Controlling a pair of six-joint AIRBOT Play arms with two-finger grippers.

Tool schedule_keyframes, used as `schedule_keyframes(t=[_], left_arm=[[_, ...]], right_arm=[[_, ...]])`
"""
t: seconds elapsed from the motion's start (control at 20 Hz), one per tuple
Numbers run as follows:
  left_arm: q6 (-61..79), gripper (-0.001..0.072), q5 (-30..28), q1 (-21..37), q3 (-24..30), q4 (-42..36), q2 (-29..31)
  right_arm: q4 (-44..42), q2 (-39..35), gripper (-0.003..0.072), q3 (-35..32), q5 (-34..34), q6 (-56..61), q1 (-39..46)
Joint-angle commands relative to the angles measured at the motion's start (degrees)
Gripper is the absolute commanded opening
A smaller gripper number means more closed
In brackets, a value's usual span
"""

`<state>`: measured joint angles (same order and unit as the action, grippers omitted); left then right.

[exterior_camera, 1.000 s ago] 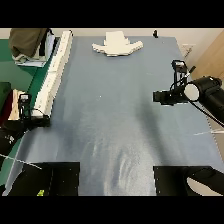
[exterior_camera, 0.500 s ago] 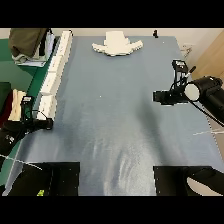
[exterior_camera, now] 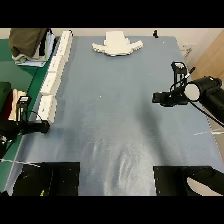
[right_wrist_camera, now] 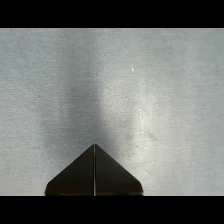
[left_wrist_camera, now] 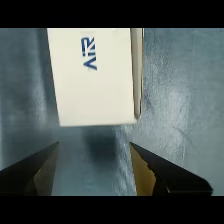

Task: Fold the box.

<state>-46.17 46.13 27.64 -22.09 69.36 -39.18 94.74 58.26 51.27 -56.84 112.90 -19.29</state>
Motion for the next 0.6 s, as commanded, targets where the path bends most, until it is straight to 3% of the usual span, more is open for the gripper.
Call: schedule_keyframes(t=[0.0, 0.15, 0.2, 0.25, 0.35, 0.45, 0.55], left_arm=[[-8.11, 0.0699, 20.52, 2.12, -6.14, 11.39, 5.16], [-9.57, 0.0689, 31.32, 2.01, -12.87, 9.99, 9.49], [-11.13, 0.0527, 33.24, 1.97, -14.73, 7.89, 10.45], [-12.02, 0.0302, 34.77, 1.97, -16.5, 4.35, 11.13], [-14.91, 0.0043, 36.54, 1.22, -19.08, -3.52, 10.67], [-18.99, 0.0013, 37.03, -2.82, -21.35, -6.73, 7.04], [-23.82, 0.0012, 36.63, -10.73, -25.0, -6.73, -0.44]], right_arm=[[-1.18, 0.0, 0.0003, 0.04, -0.96, -0.04, 0.02], [-3.28, 0.02, 0.0003, 0.04, -1.2, -2.51, 0.02], [-4.61, 0.04, 0.0003, 0.04, -1.18, -4.07, 0.02], [-6.05, 0.31, 0.0003, 0.09, -1.18, -5.68, 0.02], [-10.14, 1.62, 0.0003, 0.09, -1.18, -9.33, 0.02], [-15.78, 4.2, 0.0003, 0.52, -1.16, -13.11, 0.0], [-20.28, 8.22, 0.0003, 2.78, -1.16, -16.79, -0.26]])
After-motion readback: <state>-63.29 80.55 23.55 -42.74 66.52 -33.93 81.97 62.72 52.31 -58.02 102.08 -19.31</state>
